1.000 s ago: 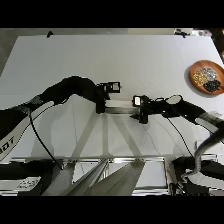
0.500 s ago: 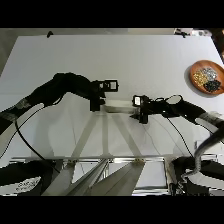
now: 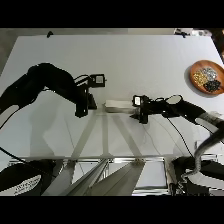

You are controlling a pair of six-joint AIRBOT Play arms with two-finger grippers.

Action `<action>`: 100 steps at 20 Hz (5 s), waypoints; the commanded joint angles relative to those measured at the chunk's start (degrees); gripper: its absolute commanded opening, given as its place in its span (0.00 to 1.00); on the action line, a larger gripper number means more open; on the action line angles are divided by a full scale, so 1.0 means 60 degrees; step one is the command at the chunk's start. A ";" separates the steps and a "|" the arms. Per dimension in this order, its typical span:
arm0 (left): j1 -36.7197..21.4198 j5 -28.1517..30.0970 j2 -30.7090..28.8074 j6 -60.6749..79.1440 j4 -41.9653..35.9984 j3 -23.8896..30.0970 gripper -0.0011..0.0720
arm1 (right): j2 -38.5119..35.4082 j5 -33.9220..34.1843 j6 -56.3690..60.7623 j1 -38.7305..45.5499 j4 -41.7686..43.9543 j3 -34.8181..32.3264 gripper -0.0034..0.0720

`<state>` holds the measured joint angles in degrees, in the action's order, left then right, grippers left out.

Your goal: Fold the box and place the chain.

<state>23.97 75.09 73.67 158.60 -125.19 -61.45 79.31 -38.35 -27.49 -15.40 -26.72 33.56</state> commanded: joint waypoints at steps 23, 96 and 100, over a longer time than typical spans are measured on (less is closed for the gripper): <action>0.1337 -0.7056 0.1982 -0.0317 -0.2572 -0.0004 0.02 | -0.0004 -0.0007 0.0000 0.0000 0.0000 0.0004 0.47; 0.0812 -0.3402 0.2583 -0.0437 0.0423 0.0466 0.55 | -0.0004 -0.0004 0.0000 0.0000 0.0000 0.0004 0.47; 0.1147 -0.3676 0.2583 -0.0251 0.0328 0.0466 0.48 | -0.0004 -0.0004 -0.0004 0.0000 0.0004 0.0004 0.47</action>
<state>29.69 54.06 88.92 156.09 -122.41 -58.67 79.31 -38.37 -27.49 -15.40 -26.72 33.56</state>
